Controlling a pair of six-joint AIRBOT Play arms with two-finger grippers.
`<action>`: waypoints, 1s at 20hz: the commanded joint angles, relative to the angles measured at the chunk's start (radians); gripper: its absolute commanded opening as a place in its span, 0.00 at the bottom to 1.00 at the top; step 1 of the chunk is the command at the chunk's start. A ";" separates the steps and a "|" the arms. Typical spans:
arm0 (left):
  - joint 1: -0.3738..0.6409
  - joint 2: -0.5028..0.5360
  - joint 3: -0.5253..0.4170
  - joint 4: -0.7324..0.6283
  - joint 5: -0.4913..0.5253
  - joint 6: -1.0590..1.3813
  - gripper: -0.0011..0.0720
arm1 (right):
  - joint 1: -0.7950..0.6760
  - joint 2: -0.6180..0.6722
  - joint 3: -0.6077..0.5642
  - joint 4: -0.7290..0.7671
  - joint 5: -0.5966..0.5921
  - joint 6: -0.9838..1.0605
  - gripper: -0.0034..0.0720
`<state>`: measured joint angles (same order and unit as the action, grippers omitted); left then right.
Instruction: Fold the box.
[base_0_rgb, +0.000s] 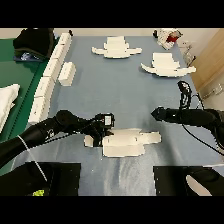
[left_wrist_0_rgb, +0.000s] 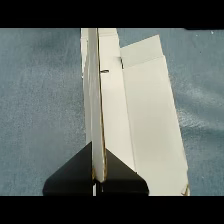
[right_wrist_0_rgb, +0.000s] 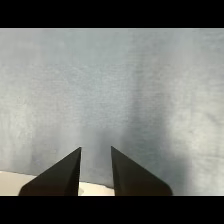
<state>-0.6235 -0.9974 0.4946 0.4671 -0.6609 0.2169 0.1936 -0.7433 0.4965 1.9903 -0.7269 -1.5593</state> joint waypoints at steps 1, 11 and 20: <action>0.000 0.000 0.000 0.000 -0.002 0.000 0.03 | 0.000 0.001 0.001 0.056 -0.092 0.000 0.39; 0.000 0.000 0.000 0.000 -0.002 0.000 0.03 | 0.001 0.047 0.001 0.096 -0.434 0.071 0.05; 0.002 0.000 0.004 -0.030 0.000 0.000 0.03 | 0.001 0.046 0.001 0.085 -0.402 0.067 0.05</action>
<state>-0.6235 -0.9977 0.4969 0.4507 -0.6640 0.2165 0.1940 -0.6979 0.4969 2.0789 -1.1446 -1.4925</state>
